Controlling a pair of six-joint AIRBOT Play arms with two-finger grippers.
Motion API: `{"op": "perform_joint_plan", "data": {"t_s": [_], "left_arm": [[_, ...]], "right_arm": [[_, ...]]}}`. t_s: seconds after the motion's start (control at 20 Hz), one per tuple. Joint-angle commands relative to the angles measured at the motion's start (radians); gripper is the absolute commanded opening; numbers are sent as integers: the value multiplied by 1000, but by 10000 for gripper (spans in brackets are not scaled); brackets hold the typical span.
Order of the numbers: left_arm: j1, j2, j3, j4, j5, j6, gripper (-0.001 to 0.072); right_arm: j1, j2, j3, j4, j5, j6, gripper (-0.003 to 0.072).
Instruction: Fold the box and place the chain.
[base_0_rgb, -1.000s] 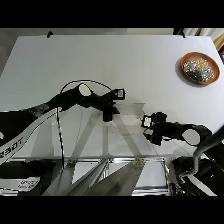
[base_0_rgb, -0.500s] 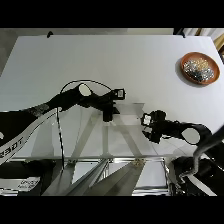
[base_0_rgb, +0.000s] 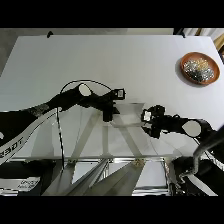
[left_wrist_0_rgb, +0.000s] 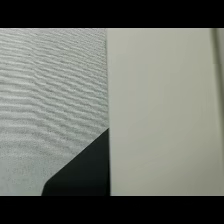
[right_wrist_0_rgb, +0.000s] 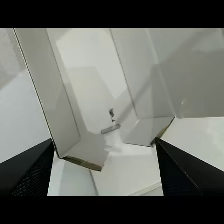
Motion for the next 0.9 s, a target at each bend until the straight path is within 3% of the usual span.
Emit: {"op": "perform_joint_plan", "data": {"t_s": [0.0,0.45,0.85], "left_arm": [[-1,1,0,0,0,1,11],[-1,1,0,0,0,1,11],[-1,1,0,0,0,1,11]], "right_arm": [[-33,-8,2,79,3,-103,697],[-71,-14,19,167,20,-269,673],[-148,-101,22,257,77,-336,673]]}}
